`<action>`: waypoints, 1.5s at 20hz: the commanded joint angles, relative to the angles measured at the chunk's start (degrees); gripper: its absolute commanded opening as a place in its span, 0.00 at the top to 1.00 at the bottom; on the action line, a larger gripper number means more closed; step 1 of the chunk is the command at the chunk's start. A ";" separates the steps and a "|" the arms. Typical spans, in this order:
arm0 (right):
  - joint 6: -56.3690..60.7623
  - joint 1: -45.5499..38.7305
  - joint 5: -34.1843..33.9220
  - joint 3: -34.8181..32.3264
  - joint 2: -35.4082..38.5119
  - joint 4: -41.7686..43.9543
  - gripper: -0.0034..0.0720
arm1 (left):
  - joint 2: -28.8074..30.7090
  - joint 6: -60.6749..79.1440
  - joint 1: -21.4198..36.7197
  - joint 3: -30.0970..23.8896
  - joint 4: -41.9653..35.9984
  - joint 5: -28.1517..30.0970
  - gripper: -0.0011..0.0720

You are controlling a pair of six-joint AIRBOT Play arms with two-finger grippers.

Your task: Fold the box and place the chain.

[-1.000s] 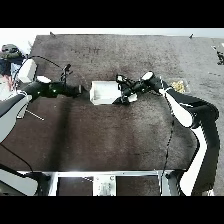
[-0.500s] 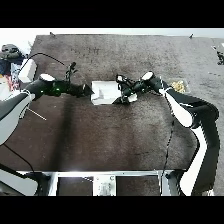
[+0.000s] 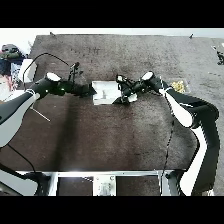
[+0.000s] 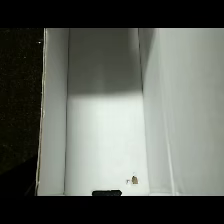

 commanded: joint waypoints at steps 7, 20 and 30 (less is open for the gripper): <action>0.02 -0.02 0.02 -0.02 0.02 0.00 0.35 | 0.02 -24.09 -5.68 4.98 21.20 4.31 0.47; 0.02 -0.02 0.02 -0.02 0.02 0.02 0.35 | -3.37 -48.50 -12.76 13.20 40.98 -0.76 0.48; 0.02 -0.02 0.02 -0.02 0.02 0.00 0.35 | -10.62 -63.34 -17.03 24.24 57.24 -12.48 0.50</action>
